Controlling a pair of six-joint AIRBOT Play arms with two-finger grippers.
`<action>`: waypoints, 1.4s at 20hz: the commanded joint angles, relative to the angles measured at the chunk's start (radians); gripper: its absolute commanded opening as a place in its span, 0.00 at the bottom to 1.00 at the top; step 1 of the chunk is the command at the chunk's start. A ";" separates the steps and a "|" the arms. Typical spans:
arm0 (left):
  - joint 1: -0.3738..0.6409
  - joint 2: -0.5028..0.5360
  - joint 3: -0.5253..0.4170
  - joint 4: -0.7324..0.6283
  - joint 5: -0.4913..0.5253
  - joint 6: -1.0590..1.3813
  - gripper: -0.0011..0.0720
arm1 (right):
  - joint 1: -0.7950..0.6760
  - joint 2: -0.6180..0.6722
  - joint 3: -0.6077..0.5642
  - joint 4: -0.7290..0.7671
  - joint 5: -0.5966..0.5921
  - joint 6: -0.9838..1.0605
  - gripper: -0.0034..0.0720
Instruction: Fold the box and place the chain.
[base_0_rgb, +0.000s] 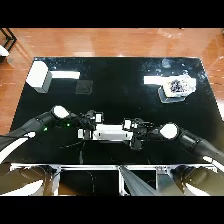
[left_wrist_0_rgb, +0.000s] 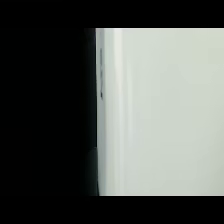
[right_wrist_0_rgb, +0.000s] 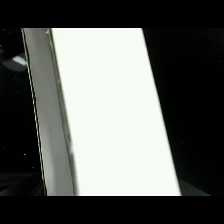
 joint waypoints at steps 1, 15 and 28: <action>0.000 -0.001 0.001 0.001 0.008 -0.003 0.04 | -0.002 -0.048 0.005 0.071 0.027 -0.100 0.98; 0.000 -0.001 0.001 0.004 0.008 -0.003 0.04 | -0.100 -0.103 0.007 0.066 0.052 -0.124 0.98; 0.000 -0.001 0.001 0.004 0.009 -0.004 0.04 | -0.100 -0.105 0.008 0.066 0.054 -0.126 0.98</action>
